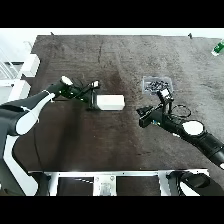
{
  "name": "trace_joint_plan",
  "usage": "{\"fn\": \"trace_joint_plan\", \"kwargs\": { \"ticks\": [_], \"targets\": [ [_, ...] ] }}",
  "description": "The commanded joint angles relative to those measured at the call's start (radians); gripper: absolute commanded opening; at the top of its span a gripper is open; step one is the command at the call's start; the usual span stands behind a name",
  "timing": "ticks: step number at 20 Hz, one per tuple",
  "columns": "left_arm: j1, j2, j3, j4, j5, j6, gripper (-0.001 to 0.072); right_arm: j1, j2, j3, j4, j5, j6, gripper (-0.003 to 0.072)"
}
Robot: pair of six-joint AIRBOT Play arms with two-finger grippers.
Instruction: Fold the box and place the chain.
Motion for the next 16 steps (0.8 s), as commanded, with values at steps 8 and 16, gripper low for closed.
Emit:
{"fn": "trace_joint_plan", "kwargs": {
  "ticks": [8, 16],
  "targets": [
    [0.21, 0.212, -0.001, -0.175, 0.301, -0.187, 0.0018, -0.002, 0.0, -0.037, -0.011, -0.031, -0.004, 0.0017],
    [0.394, 0.211, -0.029, -0.164, 0.668, -0.478, 0.002, -0.002, 0.0, -0.037, -0.007, -0.031, -0.003, 0.0017]
  ]
}}
